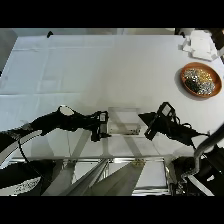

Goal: Fold the box and place the chain.

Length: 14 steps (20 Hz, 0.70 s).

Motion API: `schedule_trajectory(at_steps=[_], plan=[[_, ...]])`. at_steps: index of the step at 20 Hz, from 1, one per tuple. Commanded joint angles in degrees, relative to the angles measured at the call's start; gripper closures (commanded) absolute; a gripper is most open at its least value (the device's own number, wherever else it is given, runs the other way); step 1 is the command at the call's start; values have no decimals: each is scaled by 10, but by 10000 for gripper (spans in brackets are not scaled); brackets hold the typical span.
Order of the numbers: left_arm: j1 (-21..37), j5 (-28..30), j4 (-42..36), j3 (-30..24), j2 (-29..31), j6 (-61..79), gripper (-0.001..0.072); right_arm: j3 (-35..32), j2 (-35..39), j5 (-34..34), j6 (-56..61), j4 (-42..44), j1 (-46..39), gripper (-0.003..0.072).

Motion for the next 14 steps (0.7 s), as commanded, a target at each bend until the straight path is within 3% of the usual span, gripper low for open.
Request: schedule_trajectory(at_steps=[1, 4, 7, 14], plan=[[0, 0, -1, 0, 0, 0, 437, -1, -103, -2, -53, 144, 0, 680], [0, 0, -1, 0, 0, 0, 437, -1, -127, -16, -134, 227, 0, 680], [0, 0, -1, 0, 0, 0, 437, -1, -145, -75, -128, 227, 0, 681], [0, 0, -2, 0, 0, 0, 437, 0, -198, -69, -114, 238, 0, 680]])
